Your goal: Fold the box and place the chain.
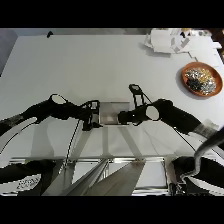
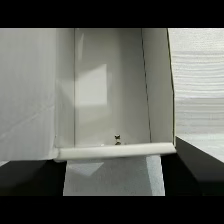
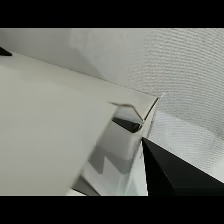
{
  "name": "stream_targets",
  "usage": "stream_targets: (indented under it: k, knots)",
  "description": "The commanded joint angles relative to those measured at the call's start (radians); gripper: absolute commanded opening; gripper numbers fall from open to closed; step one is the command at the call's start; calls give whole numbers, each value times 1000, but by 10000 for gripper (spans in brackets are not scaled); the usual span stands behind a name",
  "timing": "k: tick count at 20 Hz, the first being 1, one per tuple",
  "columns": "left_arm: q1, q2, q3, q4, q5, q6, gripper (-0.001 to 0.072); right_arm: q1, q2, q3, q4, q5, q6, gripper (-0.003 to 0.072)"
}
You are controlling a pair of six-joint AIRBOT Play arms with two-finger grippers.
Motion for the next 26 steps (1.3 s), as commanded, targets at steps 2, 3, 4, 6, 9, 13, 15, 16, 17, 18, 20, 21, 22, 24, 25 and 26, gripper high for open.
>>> stream_targets:
  k: [2,3,4,6,9,13,15,16,17,18,20,21,22,24,25,26]
  knots:
    - [-1,1,0,-1,2,0,210,31,-66,87,-170,97,196,480]
    - [-1,1,0,-1,2,0,210,31,-84,107,-185,135,212,480]
    - [-1,1,0,-1,2,0,210,31,-106,130,-188,176,213,480]
    - [-1,1,0,-1,2,0,210,45,-138,163,-199,205,215,480]
    - [-1,1,0,-1,2,0,210,66,-152,174,-238,214,287,469]
    - [-1,1,0,-1,2,0,210,84,-176,174,-287,248,369,423]
    - [-1,1,0,-1,2,0,210,94,-182,174,-290,227,370,401]
    - [-1,1,0,-1,2,0,210,95,-187,175,-289,225,371,399]
    - [-1,1,0,-1,2,0,210,95,-191,176,-289,225,377,397]
    - [-1,1,0,-1,2,0,210,96,-193,176,-290,225,394,373]
    - [-1,1,0,-1,2,0,210,97,-197,176,-289,218,396,308]
    - [-1,1,0,-1,2,0,210,97,-198,176,-289,218,396,245]
    - [-1,1,0,-1,2,0,210,97,-199,176,-290,218,396,200]
    - [-1,1,0,-1,2,0,210,97,-199,176,-289,218,395,83]
    - [-1,1,0,-1,2,0,210,97,-199,176,-290,218,393,21]
    - [-1,1,0,-1,2,0,210,98,-199,176,-290,218,393,19]
